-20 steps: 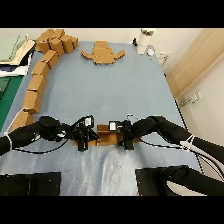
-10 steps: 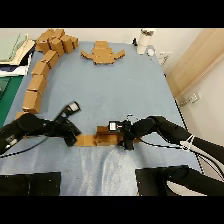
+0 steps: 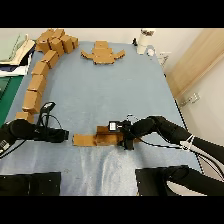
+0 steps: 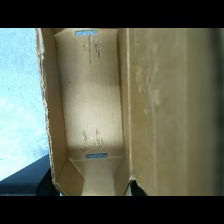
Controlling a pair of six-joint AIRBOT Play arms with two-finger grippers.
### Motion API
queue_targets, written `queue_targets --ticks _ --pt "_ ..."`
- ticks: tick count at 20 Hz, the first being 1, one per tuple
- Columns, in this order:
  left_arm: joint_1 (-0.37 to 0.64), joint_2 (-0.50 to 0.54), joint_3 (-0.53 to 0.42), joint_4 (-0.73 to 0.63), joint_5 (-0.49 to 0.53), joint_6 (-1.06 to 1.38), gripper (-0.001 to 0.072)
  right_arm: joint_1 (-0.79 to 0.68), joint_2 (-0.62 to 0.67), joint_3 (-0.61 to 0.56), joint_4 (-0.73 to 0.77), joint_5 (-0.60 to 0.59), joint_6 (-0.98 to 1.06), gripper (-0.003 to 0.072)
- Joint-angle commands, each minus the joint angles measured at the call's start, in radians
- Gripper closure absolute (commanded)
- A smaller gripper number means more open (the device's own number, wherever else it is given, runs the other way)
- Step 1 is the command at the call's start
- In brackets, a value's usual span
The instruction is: Fold the box.
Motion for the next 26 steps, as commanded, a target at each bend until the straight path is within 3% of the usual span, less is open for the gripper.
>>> queue_targets --ticks 1,6,9,12,16,21,26 --pt "-0.082 -0.069 -0.010 -0.130 0.077 -0.032 0.0700 0.000 0.000 0.001 0.000 0.001 0.001 0.0187" --pt "-0.198 -0.153 -0.010 -0.320 0.152 0.071 0.0699 0.000 0.000 0.000 0.000 0.001 0.000 0.0187" --pt "-0.231 -0.163 -0.010 -0.358 0.198 0.072 0.0700 0.000 0.000 0.001 0.000 0.000 0.001 0.0187" --pt "-0.231 -0.167 -0.010 -0.364 0.170 0.073 0.0700 0.000 0.000 0.001 0.000 0.001 0.000 0.0187" --pt "-0.240 -0.166 0.015 -0.474 0.111 0.183 0.0699 0.000 0.000 0.001 0.000 0.000 0.001 0.0187" --pt "-0.272 -0.166 0.074 -0.476 0.112 0.195 0.0697 0.000 0.000 0.001 0.000 0.001 0.000 0.0187" --pt "-0.235 -0.166 0.077 -0.473 0.062 0.184 0.0696 0.000 0.000 0.001 0.000 0.001 0.000 0.0187"
